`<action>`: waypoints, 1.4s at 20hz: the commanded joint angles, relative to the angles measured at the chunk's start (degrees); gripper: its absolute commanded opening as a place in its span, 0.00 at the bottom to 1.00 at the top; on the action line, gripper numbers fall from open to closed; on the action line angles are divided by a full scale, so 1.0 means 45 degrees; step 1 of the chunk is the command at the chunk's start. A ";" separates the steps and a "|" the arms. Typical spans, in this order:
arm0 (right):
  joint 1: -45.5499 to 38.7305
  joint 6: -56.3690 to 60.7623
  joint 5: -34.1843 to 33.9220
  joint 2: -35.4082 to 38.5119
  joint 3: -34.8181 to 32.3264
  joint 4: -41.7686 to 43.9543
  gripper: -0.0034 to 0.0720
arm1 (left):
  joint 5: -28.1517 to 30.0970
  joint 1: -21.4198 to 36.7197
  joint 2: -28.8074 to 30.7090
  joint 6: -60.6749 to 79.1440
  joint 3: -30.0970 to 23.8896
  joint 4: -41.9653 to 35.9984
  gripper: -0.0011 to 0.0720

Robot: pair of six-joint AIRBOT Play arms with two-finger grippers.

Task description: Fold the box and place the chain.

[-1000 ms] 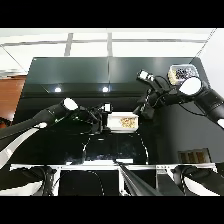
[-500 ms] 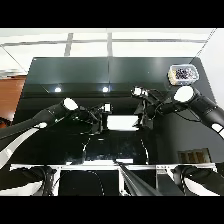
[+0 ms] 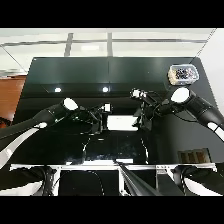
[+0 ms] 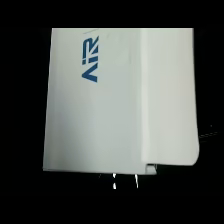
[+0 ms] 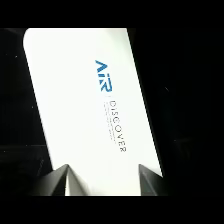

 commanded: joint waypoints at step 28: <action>0.1302 -0.0529 -0.1977 0.0437 0.0000 -0.0806 0.60 | 0.0000 0.0000 -0.0005 0.0024 0.0010 0.0000 0.51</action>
